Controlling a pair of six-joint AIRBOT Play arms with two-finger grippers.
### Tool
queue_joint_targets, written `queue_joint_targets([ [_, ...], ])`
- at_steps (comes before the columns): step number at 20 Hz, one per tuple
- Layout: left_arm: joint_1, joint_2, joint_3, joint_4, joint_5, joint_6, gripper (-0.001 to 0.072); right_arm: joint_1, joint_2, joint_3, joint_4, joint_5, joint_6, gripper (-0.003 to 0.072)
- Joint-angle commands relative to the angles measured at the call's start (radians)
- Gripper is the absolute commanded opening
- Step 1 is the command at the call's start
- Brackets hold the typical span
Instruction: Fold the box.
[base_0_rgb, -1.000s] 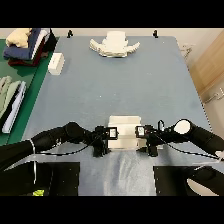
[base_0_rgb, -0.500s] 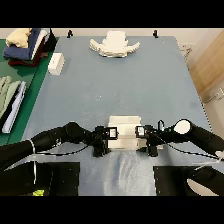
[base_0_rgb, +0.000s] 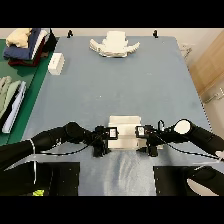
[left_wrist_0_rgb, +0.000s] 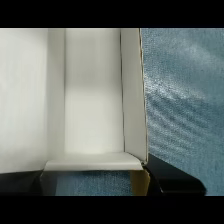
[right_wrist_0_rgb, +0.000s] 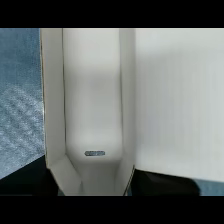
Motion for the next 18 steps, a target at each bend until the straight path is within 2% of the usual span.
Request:
queue_joint_targets([
  [1,0.000,0.000,0.000,0.000,0.000,0.000,0.0383,0.001,0.000,0.000,0.000,0.000,0.000,0.0509],
  [12,0.000,0.000,0.000,0.000,0.000,0.000,0.0382,0.001,0.000,0.002,-0.008,0.018,0.000,0.0510],
  [14,0.000,0.000,0.000,0.000,0.000,0.000,0.0382,0.001,0.005,0.002,-0.012,0.039,0.001,0.0712],
  [16,0.000,0.000,0.000,0.000,0.000,0.000,0.0383,0.002,0.020,0.002,-0.034,0.132,0.000,0.0708],
  [18,0.000,0.000,0.000,0.000,0.000,0.000,0.0382,0.002,0.027,0.002,-0.022,0.097,0.000,0.0697],
])
